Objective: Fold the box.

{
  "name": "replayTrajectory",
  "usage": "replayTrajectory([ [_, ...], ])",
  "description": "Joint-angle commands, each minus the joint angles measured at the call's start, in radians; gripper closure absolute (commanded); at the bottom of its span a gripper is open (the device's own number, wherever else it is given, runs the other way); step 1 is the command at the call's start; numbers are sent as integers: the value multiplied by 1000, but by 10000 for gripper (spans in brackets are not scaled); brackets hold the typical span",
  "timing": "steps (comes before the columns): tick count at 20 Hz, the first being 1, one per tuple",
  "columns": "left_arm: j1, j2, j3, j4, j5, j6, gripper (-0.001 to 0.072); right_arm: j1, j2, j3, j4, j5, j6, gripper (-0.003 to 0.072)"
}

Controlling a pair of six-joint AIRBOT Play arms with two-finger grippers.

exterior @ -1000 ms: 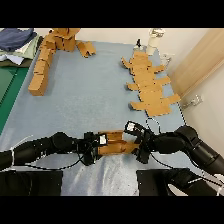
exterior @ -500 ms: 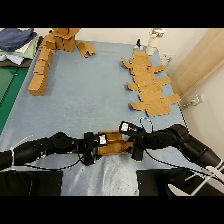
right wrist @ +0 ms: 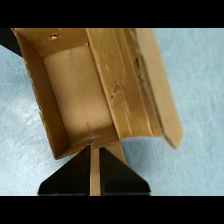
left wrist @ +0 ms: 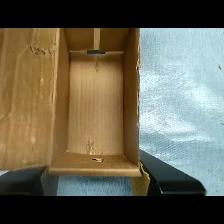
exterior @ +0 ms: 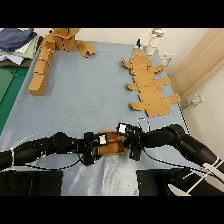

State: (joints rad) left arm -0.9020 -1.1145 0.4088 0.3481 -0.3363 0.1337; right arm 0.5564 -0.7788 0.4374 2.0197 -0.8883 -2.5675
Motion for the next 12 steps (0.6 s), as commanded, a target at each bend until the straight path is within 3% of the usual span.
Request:
replayTrajectory([
  [1, 0, 1, 0, 0, -4, 0, 180, 45, -6, 0, 27, 40, -26, 605],
  [6, 0, 1, 0, 0, -4, 0, 180, 111, -45, 0, 23, 52, -26, 581],
  [7, 0, 0, 0, 0, -4, 0, 180, 111, -45, 0, 18, 56, -26, 504],
  [8, 0, 1, 0, 0, -4, 0, 180, 111, -45, 0, 18, 63, -26, 326],
  [9, 0, 1, 0, 0, -4, 0, 180, 111, -45, 0, 18, 63, -26, 275],
  [12, 0, 1, 0, 0, -4, 0, 180, 111, -45, 0, 19, 63, -26, 275],
])
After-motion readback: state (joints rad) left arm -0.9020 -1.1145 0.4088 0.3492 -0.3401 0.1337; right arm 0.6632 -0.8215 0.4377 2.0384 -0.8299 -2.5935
